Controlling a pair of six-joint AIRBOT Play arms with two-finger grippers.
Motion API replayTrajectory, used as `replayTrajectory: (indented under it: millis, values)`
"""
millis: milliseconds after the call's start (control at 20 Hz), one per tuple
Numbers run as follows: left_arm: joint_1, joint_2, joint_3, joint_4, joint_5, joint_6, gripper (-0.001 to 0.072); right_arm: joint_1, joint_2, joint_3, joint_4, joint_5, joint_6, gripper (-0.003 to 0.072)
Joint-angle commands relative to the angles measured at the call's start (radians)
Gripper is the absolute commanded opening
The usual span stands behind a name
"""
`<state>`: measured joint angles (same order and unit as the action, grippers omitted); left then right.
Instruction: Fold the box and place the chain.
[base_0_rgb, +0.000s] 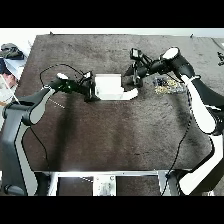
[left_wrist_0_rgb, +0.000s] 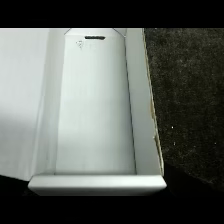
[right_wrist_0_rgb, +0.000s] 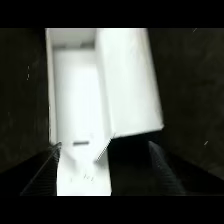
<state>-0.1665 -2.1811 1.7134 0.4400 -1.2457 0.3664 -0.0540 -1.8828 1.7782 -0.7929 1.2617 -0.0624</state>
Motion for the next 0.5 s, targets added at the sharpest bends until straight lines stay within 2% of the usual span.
replayTrajectory:
  millis: [0, 250, 450]
  values:
    - [0.001, -0.001, 0.0, 0.0, 0.0, 0.0, 0.0515, 0.018, -0.031, 0.0, -0.183, 0.05, 0.007, 0.059]
    - [0.001, -0.001, 0.0, 0.0, 0.0, 0.0, 0.0516, 0.058, -0.084, 0.0, -0.184, -0.029, 0.007, 0.0583]
    - [0.001, -0.001, 0.0, 0.0, 0.0, 0.0, 0.0515, 0.072, -0.104, 0.0, -0.183, -0.046, 0.007, 0.0582]
